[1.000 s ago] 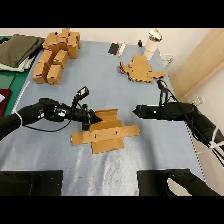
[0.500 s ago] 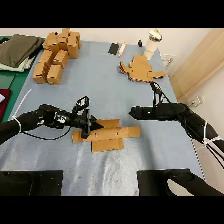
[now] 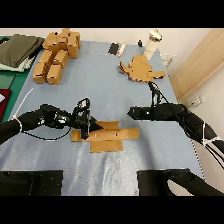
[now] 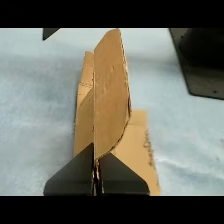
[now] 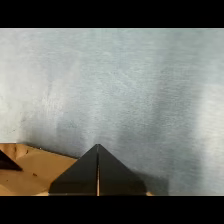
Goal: Fold the box.
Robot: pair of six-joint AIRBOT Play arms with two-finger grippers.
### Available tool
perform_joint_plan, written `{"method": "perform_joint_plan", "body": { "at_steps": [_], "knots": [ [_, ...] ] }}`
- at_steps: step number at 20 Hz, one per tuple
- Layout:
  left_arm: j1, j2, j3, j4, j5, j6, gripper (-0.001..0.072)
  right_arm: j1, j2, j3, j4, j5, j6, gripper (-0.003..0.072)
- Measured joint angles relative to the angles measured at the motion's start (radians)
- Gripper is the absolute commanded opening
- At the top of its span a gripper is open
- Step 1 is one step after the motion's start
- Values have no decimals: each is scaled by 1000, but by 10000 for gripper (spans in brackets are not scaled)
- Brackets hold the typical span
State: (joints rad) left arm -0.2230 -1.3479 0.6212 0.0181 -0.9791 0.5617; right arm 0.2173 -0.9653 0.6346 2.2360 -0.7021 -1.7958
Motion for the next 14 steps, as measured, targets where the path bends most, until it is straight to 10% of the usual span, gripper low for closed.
{"method": "perform_joint_plan", "body": {
  "at_steps": [14],
  "knots": [
    [-1, -37, 17, -29, -72, -102, 15, 22, 0, 0, -12, 21, 1, 3]
  ]
}}
